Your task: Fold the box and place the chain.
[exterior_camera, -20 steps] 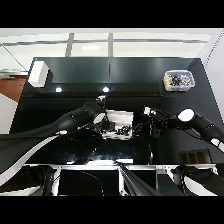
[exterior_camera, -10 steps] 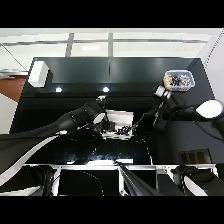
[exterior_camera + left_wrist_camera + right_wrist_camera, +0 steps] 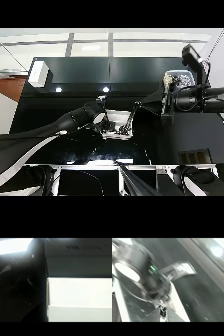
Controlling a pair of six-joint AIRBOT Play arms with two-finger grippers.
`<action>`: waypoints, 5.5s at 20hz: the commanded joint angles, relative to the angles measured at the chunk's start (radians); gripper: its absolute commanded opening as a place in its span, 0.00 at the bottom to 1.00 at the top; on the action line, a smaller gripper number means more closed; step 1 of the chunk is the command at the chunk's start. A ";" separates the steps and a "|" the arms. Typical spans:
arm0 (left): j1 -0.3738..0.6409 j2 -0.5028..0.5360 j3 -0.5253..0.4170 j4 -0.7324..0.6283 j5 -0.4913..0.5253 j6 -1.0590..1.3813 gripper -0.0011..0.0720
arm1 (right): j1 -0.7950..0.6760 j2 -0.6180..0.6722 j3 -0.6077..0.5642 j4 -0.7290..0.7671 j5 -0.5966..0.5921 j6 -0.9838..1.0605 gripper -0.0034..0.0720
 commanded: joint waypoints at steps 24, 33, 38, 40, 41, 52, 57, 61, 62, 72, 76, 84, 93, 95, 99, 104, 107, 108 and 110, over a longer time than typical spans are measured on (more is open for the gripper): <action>0.001 0.000 0.001 0.000 0.010 0.000 0.06 | 0.183 -0.061 -0.660 -0.173 -0.609 -0.387 0.76; 0.001 0.000 0.001 0.001 -0.005 0.000 0.06 | 0.312 -0.139 -0.660 -0.166 -0.731 -0.387 0.75; 0.001 0.000 0.001 0.001 -0.006 0.000 0.06 | 0.360 -0.143 -0.660 -0.130 -0.810 -0.387 0.75; 0.001 0.000 0.001 0.001 -0.007 0.000 0.06 | 0.375 -0.147 -0.660 -0.128 -0.834 -0.387 0.75; 0.001 0.000 0.001 0.001 -0.007 0.000 0.06 | 0.375 -0.150 -0.660 -0.124 -0.837 -0.387 0.75; 0.001 0.000 0.001 0.001 -0.006 0.000 0.06 | 0.375 -0.176 -0.660 -0.125 -0.832 -0.387 0.35; 0.001 0.000 0.001 0.001 -0.007 0.000 0.06 | 0.373 -0.175 -0.658 -0.126 -0.823 -0.386 0.10; 0.001 0.000 0.001 0.001 -0.010 0.000 0.06 | 0.354 -0.156 -0.642 -0.130 -0.810 -0.374 0.10; 0.001 0.000 0.001 0.001 -0.010 0.000 0.06 | 0.335 -0.146 -0.638 -0.133 -0.799 -0.368 0.10; 0.001 0.000 0.001 0.004 -0.006 0.000 0.06 | 0.086 0.045 -0.382 -0.197 -0.306 -0.126 0.08; 0.001 0.000 0.001 0.004 0.000 0.000 0.06 | 0.083 0.039 -0.354 0.037 -0.190 -0.122 0.09; 0.001 0.000 0.003 0.004 -0.005 0.000 0.05 | 0.087 0.021 -0.331 -0.054 -0.265 0.002 0.90; -0.014 -0.001 0.034 0.068 -0.005 -0.226 0.06 | -0.258 0.092 -0.291 -0.190 -0.158 0.053 0.89; -0.013 -0.001 0.034 0.063 -0.008 -0.226 0.18 | -0.258 0.092 -0.291 -0.191 -0.164 0.053 0.89; -0.010 0.014 0.076 -0.026 -0.042 -0.043 0.66 | -0.258 0.093 -0.291 -0.191 -0.169 0.055 0.89; 0.021 0.174 0.118 -0.010 -0.215 0.409 0.66 | -0.258 0.092 -0.291 -0.194 -0.169 0.056 0.89; 0.081 0.359 0.095 0.069 -0.312 0.632 0.66 | -0.258 0.092 -0.291 -0.197 -0.169 0.056 0.89; 0.117 0.429 0.071 0.063 -0.291 0.716 0.66 | -0.258 0.092 -0.291 -0.197 -0.173 0.057 0.89; 0.235 0.556 0.002 0.022 -0.223 0.825 0.66 | -0.258 0.092 -0.291 -0.197 -0.183 0.057 0.89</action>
